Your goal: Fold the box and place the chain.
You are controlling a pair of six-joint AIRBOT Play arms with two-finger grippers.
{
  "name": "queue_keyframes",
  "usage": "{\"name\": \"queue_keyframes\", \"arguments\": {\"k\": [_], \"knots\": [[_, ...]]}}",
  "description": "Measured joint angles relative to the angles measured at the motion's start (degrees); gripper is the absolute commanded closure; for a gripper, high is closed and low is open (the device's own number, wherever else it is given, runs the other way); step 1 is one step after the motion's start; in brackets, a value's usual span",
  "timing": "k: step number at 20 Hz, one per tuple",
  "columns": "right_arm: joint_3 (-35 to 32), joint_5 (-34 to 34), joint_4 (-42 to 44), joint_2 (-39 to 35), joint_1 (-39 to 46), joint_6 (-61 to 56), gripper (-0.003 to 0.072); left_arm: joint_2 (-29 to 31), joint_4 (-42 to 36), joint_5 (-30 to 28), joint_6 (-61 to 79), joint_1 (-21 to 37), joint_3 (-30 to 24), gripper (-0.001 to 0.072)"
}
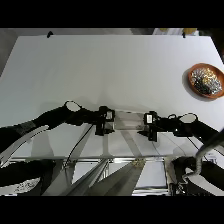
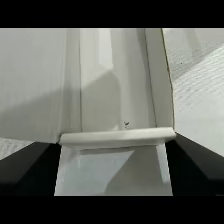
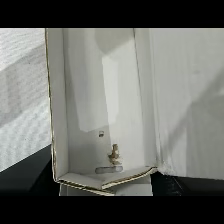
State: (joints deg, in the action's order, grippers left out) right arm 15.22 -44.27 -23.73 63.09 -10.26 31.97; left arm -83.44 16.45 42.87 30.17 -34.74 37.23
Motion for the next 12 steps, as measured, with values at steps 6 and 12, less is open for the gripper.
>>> {"name": "queue_keyframes", "arguments": {"k": [6,12], "knots": [[0.0,0.0,0.0,0.0,0.02,0.0,0.0368,-3.02,-0.07,0.57,-1.75,-1.03,2.43,0.0015],[0.02,0.0,0.0,0.0,0.04,-0.02,0.0368,-4.07,-0.04,1.27,-2.56,-1.36,3.3,0.0467]]}}
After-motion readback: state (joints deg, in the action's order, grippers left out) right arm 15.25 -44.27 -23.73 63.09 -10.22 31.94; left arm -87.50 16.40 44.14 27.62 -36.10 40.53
